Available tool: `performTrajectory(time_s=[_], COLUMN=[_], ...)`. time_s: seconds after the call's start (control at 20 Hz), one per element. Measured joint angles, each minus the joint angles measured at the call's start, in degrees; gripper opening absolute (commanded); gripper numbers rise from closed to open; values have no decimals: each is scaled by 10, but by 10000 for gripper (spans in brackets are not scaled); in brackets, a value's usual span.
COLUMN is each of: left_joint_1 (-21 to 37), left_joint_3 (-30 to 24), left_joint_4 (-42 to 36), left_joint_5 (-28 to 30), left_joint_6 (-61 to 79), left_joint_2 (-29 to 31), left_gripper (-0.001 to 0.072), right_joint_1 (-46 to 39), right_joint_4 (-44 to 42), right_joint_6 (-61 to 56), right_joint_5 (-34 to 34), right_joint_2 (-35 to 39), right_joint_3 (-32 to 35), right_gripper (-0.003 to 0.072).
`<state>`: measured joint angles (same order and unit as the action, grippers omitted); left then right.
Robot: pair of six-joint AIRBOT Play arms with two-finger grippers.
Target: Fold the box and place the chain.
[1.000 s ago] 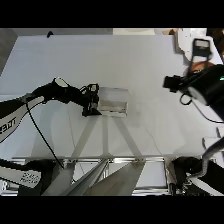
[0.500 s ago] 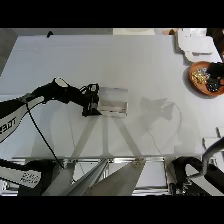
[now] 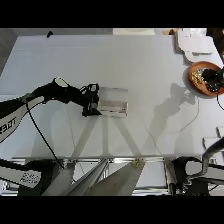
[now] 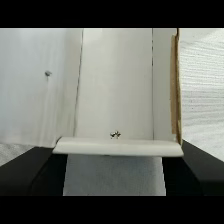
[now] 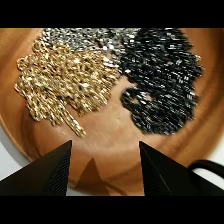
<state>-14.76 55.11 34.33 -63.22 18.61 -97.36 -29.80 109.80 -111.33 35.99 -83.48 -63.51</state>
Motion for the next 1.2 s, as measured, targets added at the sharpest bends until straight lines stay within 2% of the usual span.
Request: performTrajectory(time_s=[0.25,0.5,0.6,0.65,0.75,0.85,0.95,1.0,1.1,1.2], left_joint_1=[0,0,0,0,0,0,0,0,0,0], left_joint_3=[0,0,0,0,0,0,0,0,0,0], left_joint_4=[0,0,0,0,0,0,0,0,0,0], left_joint_5=[0,0,0,0,0,0,0,0,0,0], left_joint_6=[0,0,0,0,0,0,0,0,0,0], left_joint_2=[0,0,0,0,0,0,0,0,0,0], left_gripper=[261,261,261,261,261,261,261,261,261,261], right_joint_1=[-5,-8,-12,-14,-17,-19,-19,-19,-19,-19], right_joint_4=[-57,-75,-77,-80,-82,-83,-85,-85,-85,-85], right_joint_6=[15,17,14,12,9,8,8,8,8,9], right_joint_5=[-20,-26,-27,-25,-24,-23,-25,-27,-28,-26], right_joint_2=[-88,-130,-140,-144,-150,-153,-156,-157,-159,-160], right_joint_3=[-70,-94,-97,-98,-99,-100,-100,-100,-100,-100], right_gripper=[476,475,450,394,373,323,237,157,47,16])
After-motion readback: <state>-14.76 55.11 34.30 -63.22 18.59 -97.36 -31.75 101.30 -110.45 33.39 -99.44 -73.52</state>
